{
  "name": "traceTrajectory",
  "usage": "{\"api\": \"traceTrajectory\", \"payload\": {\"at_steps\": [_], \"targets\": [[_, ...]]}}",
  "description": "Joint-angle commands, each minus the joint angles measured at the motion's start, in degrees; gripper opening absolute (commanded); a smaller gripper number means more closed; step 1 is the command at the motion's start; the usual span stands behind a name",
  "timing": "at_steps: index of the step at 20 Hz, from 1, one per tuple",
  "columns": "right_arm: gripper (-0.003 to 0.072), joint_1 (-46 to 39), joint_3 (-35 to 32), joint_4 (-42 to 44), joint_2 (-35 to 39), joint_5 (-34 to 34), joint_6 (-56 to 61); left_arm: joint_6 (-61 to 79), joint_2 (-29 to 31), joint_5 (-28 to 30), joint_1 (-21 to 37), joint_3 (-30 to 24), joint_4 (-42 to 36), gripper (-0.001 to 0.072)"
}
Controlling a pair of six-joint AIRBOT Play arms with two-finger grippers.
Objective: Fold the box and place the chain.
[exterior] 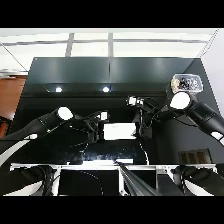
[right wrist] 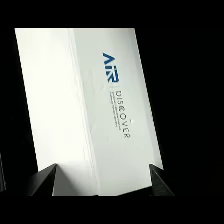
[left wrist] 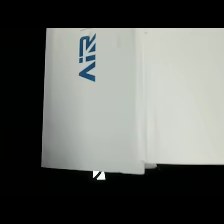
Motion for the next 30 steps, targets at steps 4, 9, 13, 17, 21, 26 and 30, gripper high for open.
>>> {"api": "traceTrajectory", "payload": {"at_steps": [4,9,13,17,21,26,30], "targets": [[0.0699,0.0,0.1,-3.2,1.0,-2.2,5.2,0.0,0.0,-0.7,0.0,0.0,0.0,0.0367],[0.0699,0.9,0.1,-3.1,1.0,1.8,8.9,0.0,0.0,-0.6,0.0,0.0,0.0,0.0368],[0.0699,2.5,0.1,-3.2,1.0,1.8,12.4,0.0,0.0,-0.7,0.0,0.0,0.0,0.0368],[0.0699,2.5,0.1,-5.2,1.0,0.1,12.8,0.0,0.0,-0.7,0.0,0.0,0.0,0.0368],[0.0699,2.8,0.1,-5.8,0.9,-1.5,12.7,0.0,0.0,-0.7,0.0,0.0,0.0,0.0368],[0.0699,6.0,0.1,-5.8,0.9,-3.3,5.6,0.0,0.0,-0.7,0.0,0.0,0.0,0.0367],[0.0699,6.3,0.1,-5.6,0.9,-4.0,0.5,0.0,0.0,-0.7,0.0,0.0,0.0,0.0368]]}}
